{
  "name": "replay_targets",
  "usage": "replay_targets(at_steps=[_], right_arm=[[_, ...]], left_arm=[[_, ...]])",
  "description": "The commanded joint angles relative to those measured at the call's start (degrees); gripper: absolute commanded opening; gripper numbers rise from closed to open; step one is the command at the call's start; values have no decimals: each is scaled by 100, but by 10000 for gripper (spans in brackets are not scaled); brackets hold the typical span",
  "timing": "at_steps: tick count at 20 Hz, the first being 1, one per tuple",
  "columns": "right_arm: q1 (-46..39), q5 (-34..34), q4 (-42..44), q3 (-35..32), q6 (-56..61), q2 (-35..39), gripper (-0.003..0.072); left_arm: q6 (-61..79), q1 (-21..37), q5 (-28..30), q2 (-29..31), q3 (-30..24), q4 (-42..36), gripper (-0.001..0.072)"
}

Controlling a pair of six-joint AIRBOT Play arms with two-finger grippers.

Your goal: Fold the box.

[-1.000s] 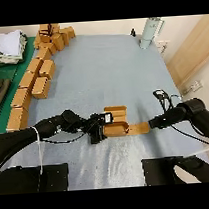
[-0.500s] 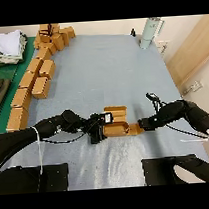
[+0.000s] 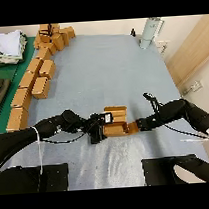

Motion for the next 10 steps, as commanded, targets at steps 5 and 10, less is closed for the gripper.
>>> replay_targets(at_steps=[5,10], right_arm=[[-4,-57,468,120,-66,260,236],[-2,-68,535,247,-50,264,387]], left_arm=[[2,4,0,-2,0,2,522],[2,4,0,-2,0,2,522]])
